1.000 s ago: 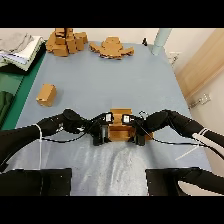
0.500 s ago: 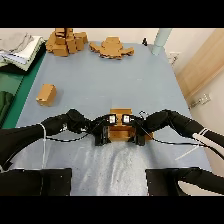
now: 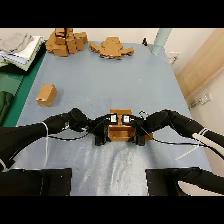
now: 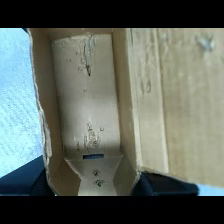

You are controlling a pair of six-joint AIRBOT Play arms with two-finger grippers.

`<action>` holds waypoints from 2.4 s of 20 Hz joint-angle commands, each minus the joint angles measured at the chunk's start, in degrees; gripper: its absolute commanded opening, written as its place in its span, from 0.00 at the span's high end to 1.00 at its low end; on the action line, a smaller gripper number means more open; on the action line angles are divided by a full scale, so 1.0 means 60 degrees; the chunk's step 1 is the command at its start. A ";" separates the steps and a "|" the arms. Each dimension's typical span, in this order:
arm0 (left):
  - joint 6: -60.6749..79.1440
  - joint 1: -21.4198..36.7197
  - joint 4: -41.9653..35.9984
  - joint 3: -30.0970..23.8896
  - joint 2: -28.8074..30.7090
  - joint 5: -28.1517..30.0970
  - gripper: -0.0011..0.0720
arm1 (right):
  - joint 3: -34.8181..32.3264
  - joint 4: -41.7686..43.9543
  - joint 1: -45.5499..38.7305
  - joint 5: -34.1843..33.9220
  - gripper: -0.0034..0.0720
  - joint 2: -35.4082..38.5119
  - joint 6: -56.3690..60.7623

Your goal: Fold the box.

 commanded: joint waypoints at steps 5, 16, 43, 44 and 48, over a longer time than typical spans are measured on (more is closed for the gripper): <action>-0.0044 0.0018 0.0055 0.0011 -0.0004 -0.0004 0.27 | 0.0007 0.0004 0.0011 0.0004 0.17 0.0000 0.0000; -0.0040 0.0015 0.0051 0.0011 0.0007 0.0007 0.27 | 0.0004 0.0000 0.0011 0.0000 0.17 0.0000 0.0000; -0.0040 0.0015 0.0051 0.0011 0.0007 0.0007 0.27 | 0.0066 -0.2721 -0.0004 -0.2998 0.00 0.2954 0.6018; -0.0040 0.0015 0.0051 0.0011 0.0007 0.0004 0.27 | 0.0066 -0.2612 -0.0004 -0.3395 0.00 0.3282 0.6546; -0.0040 0.0015 0.0051 0.0011 0.0007 0.0004 0.27 | 0.0062 -0.1271 -0.0004 -0.4659 0.00 0.4288 0.8601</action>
